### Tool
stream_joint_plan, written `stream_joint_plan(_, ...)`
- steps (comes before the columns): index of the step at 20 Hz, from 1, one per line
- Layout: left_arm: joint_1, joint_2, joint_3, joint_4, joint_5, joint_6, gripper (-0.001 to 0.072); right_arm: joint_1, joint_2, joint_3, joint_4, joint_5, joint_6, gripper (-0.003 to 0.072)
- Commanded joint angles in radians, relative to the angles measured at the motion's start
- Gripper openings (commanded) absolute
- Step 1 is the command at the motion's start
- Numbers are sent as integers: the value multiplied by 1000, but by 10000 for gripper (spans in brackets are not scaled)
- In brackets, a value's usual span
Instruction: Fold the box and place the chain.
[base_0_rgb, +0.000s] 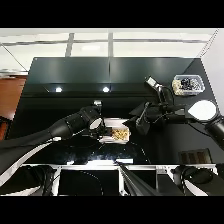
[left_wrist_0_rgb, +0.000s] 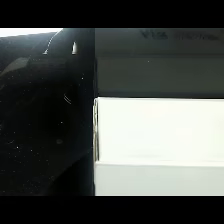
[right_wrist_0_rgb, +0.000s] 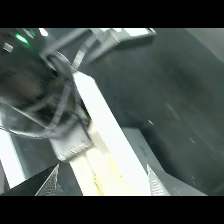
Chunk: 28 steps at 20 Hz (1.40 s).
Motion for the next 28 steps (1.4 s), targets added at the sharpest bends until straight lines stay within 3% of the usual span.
stream_joint_plan(1, 0, 0, 1, 0, 2, 0, 31, -51, -3, -9, -194, 23, 60, 625)
stream_joint_plan(4, -1, 0, 1, 0, 2, 0, 31, -69, -3, -91, -412, 88, 48, 625)
stream_joint_plan(6, 0, 0, 1, 0, 2, 0, 31, -37, -3, -211, -359, -19, -51, 629)
stream_joint_plan(7, 0, 0, 1, 0, 2, 0, 31, -8, -3, -262, -325, -79, -143, 716)
stream_joint_plan(9, 0, 0, 1, 0, 2, 0, 31, 72, -3, -329, -309, -193, -347, 714)
stream_joint_plan(12, 0, 0, 1, 0, 2, 0, 31, 125, -35, -348, -265, -328, -404, 712)
stream_joint_plan(18, -1, 0, 1, 0, 2, 0, 31, 125, -155, -348, 21, -354, -775, 711)
stream_joint_plan(21, -1, 0, 1, 0, 2, 0, 31, 125, -159, -348, 66, -370, -828, 701)
stream_joint_plan(22, -1, 0, 1, 0, 2, 0, 31, 125, -161, -348, 66, -389, -831, 606)
stream_joint_plan(23, 0, 0, 1, 0, 2, 0, 31, 125, -165, -348, 67, -413, -831, 576)
stream_joint_plan(27, 0, 0, 1, 0, 2, 0, 31, 125, -203, -347, 67, -432, -830, 574)
stream_joint_plan(28, 0, 0, 1, 0, 2, 0, 31, 125, -206, -347, 67, -432, -830, 490)
